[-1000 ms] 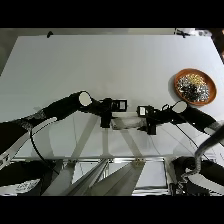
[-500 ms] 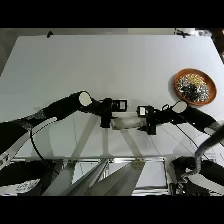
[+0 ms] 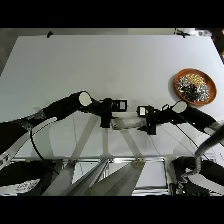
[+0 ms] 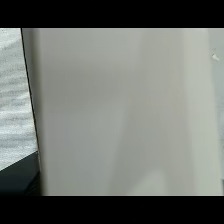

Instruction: Fold the box and place the chain.

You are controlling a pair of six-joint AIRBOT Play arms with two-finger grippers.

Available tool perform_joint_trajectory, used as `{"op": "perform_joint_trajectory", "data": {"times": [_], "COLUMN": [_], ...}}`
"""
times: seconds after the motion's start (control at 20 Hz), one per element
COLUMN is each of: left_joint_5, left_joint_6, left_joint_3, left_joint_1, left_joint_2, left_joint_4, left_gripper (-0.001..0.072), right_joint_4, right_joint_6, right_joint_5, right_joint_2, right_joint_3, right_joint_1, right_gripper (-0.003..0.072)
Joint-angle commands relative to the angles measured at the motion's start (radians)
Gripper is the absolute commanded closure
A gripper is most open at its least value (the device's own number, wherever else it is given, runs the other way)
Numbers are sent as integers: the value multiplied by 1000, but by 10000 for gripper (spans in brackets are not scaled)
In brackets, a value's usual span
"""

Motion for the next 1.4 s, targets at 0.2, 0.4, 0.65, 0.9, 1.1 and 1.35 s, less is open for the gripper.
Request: {"op": "perform_joint_trajectory", "data": {"times": [0.2, 0.4, 0.65, 0.9, 1.1, 1.35], "left_joint_5": [-33, -39, -82, -308, -499, -101], "left_joint_6": [-8, -91, -349, -496, -465, -338], "left_joint_3": [0, 0, 0, 0, -11, -15], "left_joint_1": [1, 2, 15, 84, 27, -97], "left_joint_2": [8, 75, 206, 331, 329, 264], "left_joint_4": [0, 40, 359, 392, 153, -176], "left_gripper": [289, 197, 197, 341, 704, 704], "right_joint_4": [0, 0, 0, 0, -1, -1], "right_joint_6": [0, 0, 0, 0, 0, 0], "right_joint_5": [1, 1, 1, 0, 1, 0], "right_joint_2": [1, 1, 1, 1, 1, 1], "right_joint_3": [1, 1, 1, 1, 1, 1], "right_joint_1": [1, 1, 1, 1, 1, 1], "right_gripper": [351, 351, 351, 351, 351, 351]}}
